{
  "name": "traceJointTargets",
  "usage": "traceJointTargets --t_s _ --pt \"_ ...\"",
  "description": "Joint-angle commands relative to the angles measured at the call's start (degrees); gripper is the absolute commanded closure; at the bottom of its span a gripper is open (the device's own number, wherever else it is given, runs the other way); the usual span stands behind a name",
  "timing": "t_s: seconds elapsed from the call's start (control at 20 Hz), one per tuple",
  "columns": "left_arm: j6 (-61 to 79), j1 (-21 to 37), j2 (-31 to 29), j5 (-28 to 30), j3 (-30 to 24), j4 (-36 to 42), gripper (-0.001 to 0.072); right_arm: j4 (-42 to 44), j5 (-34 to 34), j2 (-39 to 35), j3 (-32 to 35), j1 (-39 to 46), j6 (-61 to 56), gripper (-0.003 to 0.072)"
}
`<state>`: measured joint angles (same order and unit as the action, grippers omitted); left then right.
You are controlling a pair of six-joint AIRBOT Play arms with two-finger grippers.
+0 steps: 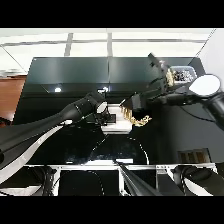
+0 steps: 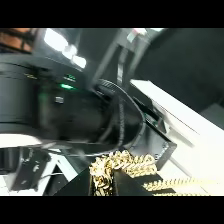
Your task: Fold the box and place the chain.
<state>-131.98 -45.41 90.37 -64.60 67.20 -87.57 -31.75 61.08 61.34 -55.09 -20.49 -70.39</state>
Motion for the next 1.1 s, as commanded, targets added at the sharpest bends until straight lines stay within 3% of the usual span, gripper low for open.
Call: traceJointTargets --t_s 0.0,0.3,0.35,0.4,0.6,0.8,0.9,1.05 --pt "0.0 0.04 0.04 0.02 0.07 -0.02 0.0679 -1.92 -3.96 3.45 2.86 -2.14 -0.13 0.0673" --pt "0.0 0.04 0.04 0.02 0.07 -0.02 0.0679 -3.23 -4.42 6.01 4.42 -1.97 -0.15 0.0647" --pt "0.0 0.04 0.04 0.02 0.07 -0.02 0.068 -3.23 -4.28 6.01 4.39 -1.75 -0.22 0.0423" --pt "0.0 0.04 0.04 0.02 0.07 -0.02 0.0679 -3.26 -2.97 5.95 4.39 -1.11 -0.24 0.0372" --pt "0.0 0.04 0.04 0.02 0.07 -0.02 0.0679 -8.07 5.46 2.03 4.39 7.56 0.0 0.0379" --pt "0.0 0.04 0.04 0.02 0.07 -0.02 0.0679 -22.36 11.32 -6.95 5.01 19.02 2.89 0.0379" --pt "0.0 0.04 0.04 0.02 0.07 -0.02 0.0679 -27.8 9.75 -10.38 7.56 24.61 6.54 0.0378" --pt "0.0 0.04 0.04 0.04 0.07 -0.04 0.0679 -27.65 0.26 -11.17 14.03 29.68 13.62 0.0375"
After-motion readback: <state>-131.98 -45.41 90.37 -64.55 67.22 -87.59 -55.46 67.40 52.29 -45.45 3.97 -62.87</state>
